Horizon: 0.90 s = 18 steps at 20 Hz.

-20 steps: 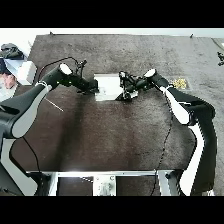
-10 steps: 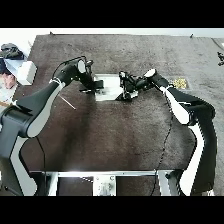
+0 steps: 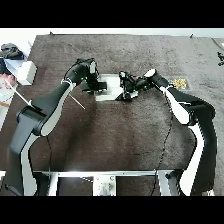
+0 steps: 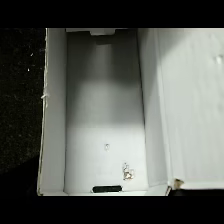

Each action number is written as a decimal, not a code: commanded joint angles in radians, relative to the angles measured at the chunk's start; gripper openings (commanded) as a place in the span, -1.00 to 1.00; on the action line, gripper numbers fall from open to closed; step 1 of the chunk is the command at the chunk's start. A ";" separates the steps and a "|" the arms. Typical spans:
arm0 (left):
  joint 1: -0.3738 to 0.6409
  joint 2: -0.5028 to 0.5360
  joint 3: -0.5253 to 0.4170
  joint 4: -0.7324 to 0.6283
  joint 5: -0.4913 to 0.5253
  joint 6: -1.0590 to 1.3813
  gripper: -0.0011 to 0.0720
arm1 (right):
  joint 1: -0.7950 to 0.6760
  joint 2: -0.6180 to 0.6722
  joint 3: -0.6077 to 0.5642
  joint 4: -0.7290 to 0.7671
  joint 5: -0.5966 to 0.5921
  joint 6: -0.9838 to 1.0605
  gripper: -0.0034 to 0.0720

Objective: Fold the box and place the chain.

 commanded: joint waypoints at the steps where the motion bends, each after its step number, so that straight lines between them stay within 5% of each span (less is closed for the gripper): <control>1: -0.005 -0.015 0.013 0.071 0.015 -0.055 -0.13 | 0.001 0.000 0.000 0.000 0.000 0.000 -0.19; 8: -0.007 -0.016 0.013 0.092 0.026 -0.097 -0.13 | 0.001 0.000 0.000 0.000 0.000 0.000 -0.19; 10: -0.007 -0.024 0.013 0.092 0.008 -0.096 -0.41 | 0.001 0.000 0.000 0.000 0.000 0.000 -0.19; 14: -0.009 -0.032 0.013 0.091 -0.021 -0.082 -0.41 | 0.001 0.000 0.000 0.000 0.000 0.000 -0.19; 15: -0.009 -0.032 0.013 0.090 -0.019 -0.071 -0.46 | 0.001 0.000 0.000 0.000 0.000 0.000 -0.19; 16: -0.009 -0.032 0.013 0.092 -0.013 -0.057 -0.90 | 0.001 0.000 0.000 0.000 0.000 0.000 -0.19; 18: -0.009 -0.032 0.013 0.094 -0.014 -0.050 -0.94 | 0.001 0.000 0.000 0.000 0.000 0.000 -0.19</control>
